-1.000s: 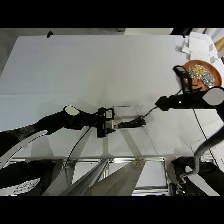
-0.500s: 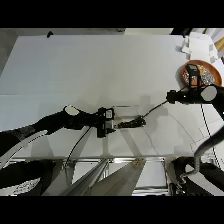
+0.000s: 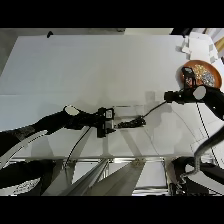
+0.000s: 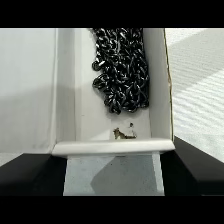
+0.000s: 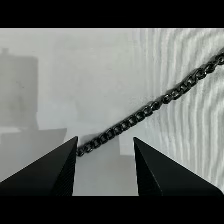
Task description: Fold the box and place the chain.
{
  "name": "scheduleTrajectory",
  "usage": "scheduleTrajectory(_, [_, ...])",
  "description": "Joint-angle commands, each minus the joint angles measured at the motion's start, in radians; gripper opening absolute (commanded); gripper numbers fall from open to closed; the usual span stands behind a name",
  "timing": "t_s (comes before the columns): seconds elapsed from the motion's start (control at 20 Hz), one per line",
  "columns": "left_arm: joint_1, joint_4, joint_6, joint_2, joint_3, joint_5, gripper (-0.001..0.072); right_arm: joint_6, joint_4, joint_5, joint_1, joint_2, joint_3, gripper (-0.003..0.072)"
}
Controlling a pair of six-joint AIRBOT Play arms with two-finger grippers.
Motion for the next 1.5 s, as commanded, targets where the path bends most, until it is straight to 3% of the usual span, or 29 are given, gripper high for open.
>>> scheduleTrajectory(0.0, [0.000, 0.000, 0.000, 0.000, 0.001, 0.000, 0.0312, 0.007, -0.038, -0.011, -0.001, -0.042, 0.001, 0.0356])
scheduleTrajectory(0.15, [0.000, 0.000, 0.000, 0.000, 0.001, 0.000, 0.0312, 0.015, -0.049, -0.012, -0.001, -0.076, 0.001, 0.0355])
scheduleTrajectory(0.35, [0.000, 0.000, 0.000, 0.000, 0.001, 0.000, 0.0312, 0.029, -0.074, -0.024, -0.001, -0.081, 0.001, 0.0289])
scheduleTrajectory(0.45, [0.000, 0.000, 0.000, 0.000, 0.001, 0.000, 0.0312, 0.029, -0.080, -0.032, -0.001, -0.081, 0.001, 0.0218])
scheduleTrajectory(0.75, [0.000, 0.000, 0.000, 0.000, 0.001, 0.000, 0.0312, 0.027, -0.087, -0.047, -0.001, -0.081, 0.000, 0.0217])
scheduleTrajectory(0.85, [0.000, 0.000, 0.000, 0.000, 0.001, 0.000, 0.0312, 0.010, -0.087, -0.046, 0.000, -0.081, 0.000, 0.0106])
scheduleTrajectory(1.15, [0.000, 0.000, 0.000, 0.000, 0.001, 0.000, 0.0312, -0.002, -0.087, -0.057, 0.000, -0.085, 0.000, 0.0091])
scheduleTrajectory(1.2, [0.000, 0.000, 0.000, 0.000, 0.001, 0.000, 0.0312, -0.006, -0.087, -0.052, -0.001, -0.086, 0.000, 0.0012])
scheduleTrajectory(1.45, [0.000, 0.000, 0.000, 0.000, 0.001, 0.000, 0.0312, -0.006, -0.085, -0.025, 0.000, -0.082, 0.000, 0.0014])
